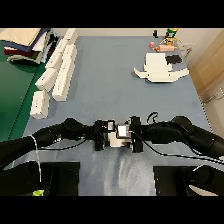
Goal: Fold the box.
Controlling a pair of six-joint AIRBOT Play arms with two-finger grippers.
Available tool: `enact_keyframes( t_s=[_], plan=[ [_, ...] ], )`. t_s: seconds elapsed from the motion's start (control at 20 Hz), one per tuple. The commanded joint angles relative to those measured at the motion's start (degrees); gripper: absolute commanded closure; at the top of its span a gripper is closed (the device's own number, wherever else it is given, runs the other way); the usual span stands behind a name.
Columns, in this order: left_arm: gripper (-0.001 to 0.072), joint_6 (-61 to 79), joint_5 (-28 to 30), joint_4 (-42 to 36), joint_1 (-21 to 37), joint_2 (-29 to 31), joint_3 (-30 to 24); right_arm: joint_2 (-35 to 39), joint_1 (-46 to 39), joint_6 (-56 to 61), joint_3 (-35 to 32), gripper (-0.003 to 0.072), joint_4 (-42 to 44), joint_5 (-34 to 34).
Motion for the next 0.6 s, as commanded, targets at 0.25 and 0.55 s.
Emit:
enact_keyframes(
  t_s=[0.25, 0.55],
  plan=[
    [0.0243, 0.0, 0.0, 0.0, 0.0, 0.0, 0.0, -1.9, 2.1, -2.1, 0.0, 0.0102, -9.8, 2.6],
    [0.0243, 0.0, 0.0, 0.0, 0.0, 0.0, 0.0, 1.7, 2.1, -2.1, 0.0, 0.0102, -9.2, 2.5]
  ],
)
